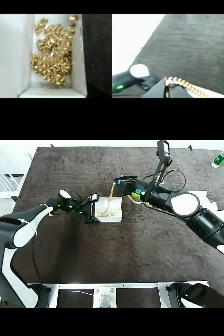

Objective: Fold the box and place the chain.

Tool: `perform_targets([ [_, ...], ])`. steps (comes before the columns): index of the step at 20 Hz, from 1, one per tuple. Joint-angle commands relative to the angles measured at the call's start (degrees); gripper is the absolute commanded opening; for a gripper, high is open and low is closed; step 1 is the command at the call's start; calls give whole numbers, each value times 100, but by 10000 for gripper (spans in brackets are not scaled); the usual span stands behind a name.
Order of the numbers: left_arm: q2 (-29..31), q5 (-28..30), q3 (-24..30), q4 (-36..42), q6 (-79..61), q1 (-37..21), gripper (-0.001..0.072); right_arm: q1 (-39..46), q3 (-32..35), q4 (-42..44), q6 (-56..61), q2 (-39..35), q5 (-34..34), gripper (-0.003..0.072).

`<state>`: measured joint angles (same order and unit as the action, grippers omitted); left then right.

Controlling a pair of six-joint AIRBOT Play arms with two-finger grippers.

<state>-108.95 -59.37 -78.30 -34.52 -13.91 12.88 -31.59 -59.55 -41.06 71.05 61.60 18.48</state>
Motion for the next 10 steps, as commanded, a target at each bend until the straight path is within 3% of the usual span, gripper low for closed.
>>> perform_targets([
  [1, 0, 2, -2, -2, 0, -2, 537, -402, -44, -2, -15, 22, -282, 9],
  [10, 0, 2, -2, -2, -2, -2, 538, -404, -42, 22, 249, 1121, -542, 10],
])
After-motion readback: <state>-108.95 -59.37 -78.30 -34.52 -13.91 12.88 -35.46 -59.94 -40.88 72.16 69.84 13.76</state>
